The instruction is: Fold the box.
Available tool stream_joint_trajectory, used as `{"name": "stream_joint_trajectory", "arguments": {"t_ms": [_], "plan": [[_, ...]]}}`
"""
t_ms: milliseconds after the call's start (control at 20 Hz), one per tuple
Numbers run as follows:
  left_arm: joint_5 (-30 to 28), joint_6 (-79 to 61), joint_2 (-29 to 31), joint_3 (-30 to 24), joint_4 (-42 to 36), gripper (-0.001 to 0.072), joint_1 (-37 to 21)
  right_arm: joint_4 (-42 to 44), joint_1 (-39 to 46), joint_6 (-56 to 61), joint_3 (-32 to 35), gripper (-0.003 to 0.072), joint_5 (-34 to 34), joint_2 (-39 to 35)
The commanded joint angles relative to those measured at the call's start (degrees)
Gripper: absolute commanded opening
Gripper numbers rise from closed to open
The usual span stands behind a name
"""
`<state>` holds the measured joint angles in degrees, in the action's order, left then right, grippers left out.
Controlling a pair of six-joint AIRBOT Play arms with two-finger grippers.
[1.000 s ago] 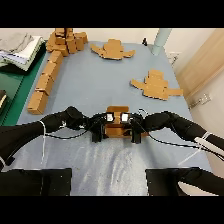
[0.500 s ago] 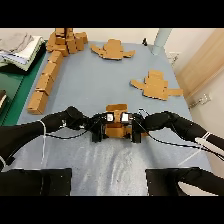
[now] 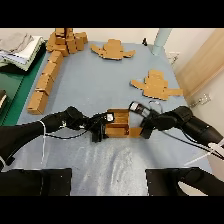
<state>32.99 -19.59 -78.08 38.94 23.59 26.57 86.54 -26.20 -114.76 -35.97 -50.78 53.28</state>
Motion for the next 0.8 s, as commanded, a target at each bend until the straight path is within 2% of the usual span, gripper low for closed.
{"name": "stream_joint_trajectory", "arguments": {"t_ms": [0,100,200,350,600,750], "plan": [[0.0,-0.1,0.0,0.0,0.0,0.0414,0.0,-21.0,3.3,39.3,-1.6,0.0005,-12.3,-2.2],[0.0,-0.1,0.0,0.0,0.0,0.0415,0.0,-12.3,9.1,41.2,-0.7,0.0005,-14.5,-0.5],[0.0,-0.1,0.0,0.0,0.0,0.0414,0.0,0.2,12.7,38.5,1.0,0.0005,-11.8,2.0],[0.0,-0.1,0.0,0.0,0.0,0.0414,0.0,16.3,11.9,28.3,1.4,0.0005,-7.1,5.1],[0.0,-0.1,0.0,0.0,0.0,0.0414,0.0,20.9,10.0,25.8,1.4,0.0005,-1.2,8.6],[0.0,0.0,0.0,0.0,0.0,0.0414,0.0,25.8,10.0,22.1,1.4,0.0005,0.0,9.7]]}}
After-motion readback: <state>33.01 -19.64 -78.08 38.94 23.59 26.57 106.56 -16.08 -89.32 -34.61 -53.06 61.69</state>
